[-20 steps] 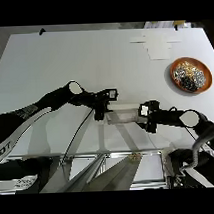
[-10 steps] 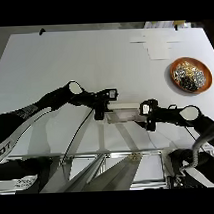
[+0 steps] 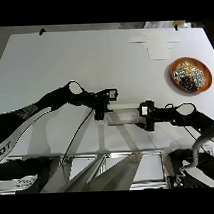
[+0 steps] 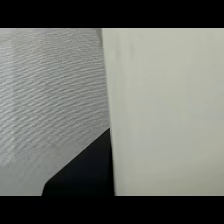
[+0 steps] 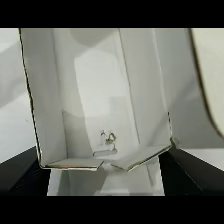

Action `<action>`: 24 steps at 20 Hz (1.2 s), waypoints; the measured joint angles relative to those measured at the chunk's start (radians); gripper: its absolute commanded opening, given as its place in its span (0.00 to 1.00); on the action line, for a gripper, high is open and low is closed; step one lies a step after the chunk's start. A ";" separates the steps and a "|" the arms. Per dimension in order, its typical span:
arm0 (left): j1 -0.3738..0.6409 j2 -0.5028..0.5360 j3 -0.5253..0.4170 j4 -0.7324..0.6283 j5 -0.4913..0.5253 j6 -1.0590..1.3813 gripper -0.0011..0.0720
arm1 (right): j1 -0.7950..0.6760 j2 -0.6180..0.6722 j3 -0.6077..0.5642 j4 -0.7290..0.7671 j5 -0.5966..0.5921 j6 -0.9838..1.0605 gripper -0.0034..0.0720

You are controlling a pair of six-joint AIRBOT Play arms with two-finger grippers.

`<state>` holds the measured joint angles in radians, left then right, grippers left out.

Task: Fold the box and place the chain.

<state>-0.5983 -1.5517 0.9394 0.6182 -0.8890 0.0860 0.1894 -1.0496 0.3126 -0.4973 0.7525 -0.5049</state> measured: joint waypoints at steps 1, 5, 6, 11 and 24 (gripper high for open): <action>0.000 0.000 0.000 0.000 -0.001 0.000 0.03 | -0.002 -0.018 0.000 0.032 0.010 -0.044 0.94; 0.000 0.000 0.000 0.004 0.000 0.000 0.03 | -0.016 -0.076 0.001 0.118 0.035 -0.152 0.94; 0.000 0.000 0.000 0.003 0.000 0.000 0.03 | -0.026 -0.090 0.001 0.130 0.045 -0.169 0.93; 0.000 0.000 0.000 -0.001 0.002 0.000 0.03 | -0.056 -0.130 0.005 0.151 0.057 -0.205 0.80; 0.000 0.000 0.000 0.000 0.002 0.000 0.03 | -0.063 -0.140 0.006 0.160 0.051 -0.229 0.61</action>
<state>-0.5987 -1.5517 0.9394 0.6182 -0.8867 0.0860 0.1265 -1.1892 0.3187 -0.3370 0.8032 -0.7338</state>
